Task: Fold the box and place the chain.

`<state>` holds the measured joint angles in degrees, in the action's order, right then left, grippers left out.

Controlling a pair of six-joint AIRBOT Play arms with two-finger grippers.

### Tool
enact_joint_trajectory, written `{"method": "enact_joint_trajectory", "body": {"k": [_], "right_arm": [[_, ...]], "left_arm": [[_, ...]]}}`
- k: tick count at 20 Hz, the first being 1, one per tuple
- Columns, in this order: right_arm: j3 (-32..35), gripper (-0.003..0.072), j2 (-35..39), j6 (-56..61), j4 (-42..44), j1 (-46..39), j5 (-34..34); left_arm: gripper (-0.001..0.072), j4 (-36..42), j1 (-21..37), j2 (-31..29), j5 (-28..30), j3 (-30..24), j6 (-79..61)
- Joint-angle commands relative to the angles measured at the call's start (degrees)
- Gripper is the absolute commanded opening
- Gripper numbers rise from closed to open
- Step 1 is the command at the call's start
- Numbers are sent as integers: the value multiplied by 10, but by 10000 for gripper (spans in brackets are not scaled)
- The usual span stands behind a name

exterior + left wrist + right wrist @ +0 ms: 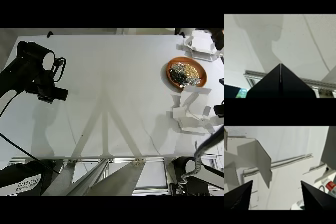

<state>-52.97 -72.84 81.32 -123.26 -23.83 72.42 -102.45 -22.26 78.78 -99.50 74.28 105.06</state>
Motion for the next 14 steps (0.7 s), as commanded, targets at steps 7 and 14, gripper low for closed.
{"method": "enact_joint_trajectory", "body": {"k": [7, 14], "right_arm": [[0, 251, -81, -1, 71, -59, -33], [0, 22, -7, -219, 314, -63, -30]], "left_arm": [[11, 0, 0, 0, 0, 0, 0], [11, 0, 0, 0, 0, 0, 0]]}}
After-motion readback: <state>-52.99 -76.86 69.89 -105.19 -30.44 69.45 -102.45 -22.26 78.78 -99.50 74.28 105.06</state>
